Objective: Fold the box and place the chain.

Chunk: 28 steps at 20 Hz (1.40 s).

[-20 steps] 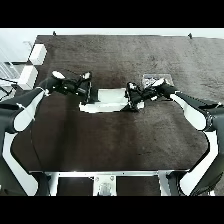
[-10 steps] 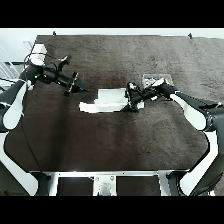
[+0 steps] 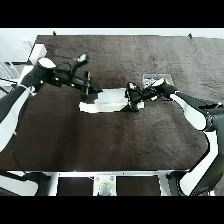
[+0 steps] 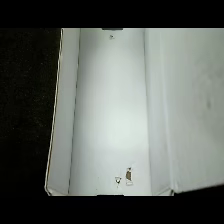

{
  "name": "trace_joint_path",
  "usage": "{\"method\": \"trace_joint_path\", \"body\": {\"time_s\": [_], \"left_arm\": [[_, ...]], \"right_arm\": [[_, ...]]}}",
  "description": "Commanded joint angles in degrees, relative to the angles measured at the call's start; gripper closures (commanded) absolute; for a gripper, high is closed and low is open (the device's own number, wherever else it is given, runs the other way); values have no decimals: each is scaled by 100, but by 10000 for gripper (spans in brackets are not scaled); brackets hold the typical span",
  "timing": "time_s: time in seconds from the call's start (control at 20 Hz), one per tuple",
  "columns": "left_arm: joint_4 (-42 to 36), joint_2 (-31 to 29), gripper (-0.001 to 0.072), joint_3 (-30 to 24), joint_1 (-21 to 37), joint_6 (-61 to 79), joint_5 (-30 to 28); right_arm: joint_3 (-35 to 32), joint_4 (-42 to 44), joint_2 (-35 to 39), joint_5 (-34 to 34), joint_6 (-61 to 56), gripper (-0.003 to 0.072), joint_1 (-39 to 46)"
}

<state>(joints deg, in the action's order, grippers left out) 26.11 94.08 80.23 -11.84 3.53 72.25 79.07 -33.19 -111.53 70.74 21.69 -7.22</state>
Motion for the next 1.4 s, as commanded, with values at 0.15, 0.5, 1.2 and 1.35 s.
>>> {"method": "trace_joint_path", "body": {"time_s": [0.15, 0.5, 1.2, 1.35], "left_arm": [[66, -214, 695, -1005, -627, -13, -1692], [79, -70, 695, -922, -592, -155, -2658], [199, 726, 694, -415, -592, -4, -3285], [208, 848, 693, -415, -612, -4, -3224]], "right_arm": [[-2, 0, -2, 2, 0, 119, 0], [-2, 0, -2, 2, 0, 119, 0], [-2, 0, -2, 2, 0, 119, 0], [-2, 0, -2, 2, 0, 118, 0]]}}
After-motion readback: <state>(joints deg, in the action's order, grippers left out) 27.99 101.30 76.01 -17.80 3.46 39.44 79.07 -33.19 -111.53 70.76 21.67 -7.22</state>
